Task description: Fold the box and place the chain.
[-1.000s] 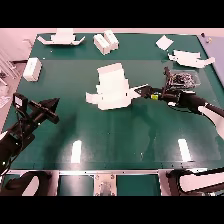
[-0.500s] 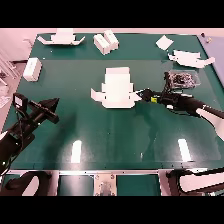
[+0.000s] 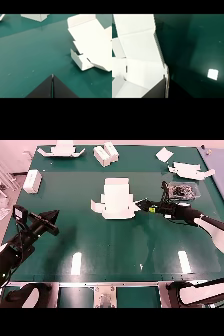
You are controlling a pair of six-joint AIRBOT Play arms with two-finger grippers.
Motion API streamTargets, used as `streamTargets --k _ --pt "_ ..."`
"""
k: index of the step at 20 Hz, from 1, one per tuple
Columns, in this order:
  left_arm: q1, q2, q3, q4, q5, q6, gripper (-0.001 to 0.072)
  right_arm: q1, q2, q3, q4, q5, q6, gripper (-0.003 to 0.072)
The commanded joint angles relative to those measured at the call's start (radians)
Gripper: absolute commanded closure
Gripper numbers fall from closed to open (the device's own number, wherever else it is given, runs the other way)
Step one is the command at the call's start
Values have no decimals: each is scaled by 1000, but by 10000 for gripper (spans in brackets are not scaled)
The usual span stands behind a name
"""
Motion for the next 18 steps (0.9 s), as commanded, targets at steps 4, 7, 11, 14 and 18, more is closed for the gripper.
streamTargets --k 4,7,11,14,18 --pt "0 1 0 0 -1 0 688 5 -36 45 -50 47 3 673" --pt "0 1 0 0 -4 0 688 4 -36 45 -53 30 0 673" --pt "0 1 0 -11 -4 0 688 6 -36 44 -45 -2 2 673" --pt "0 1 0 -11 -4 0 687 6 -36 45 -38 -8 5 673" --pt "0 1 0 -11 -4 0 688 21 -36 44 -38 -18 41 673"
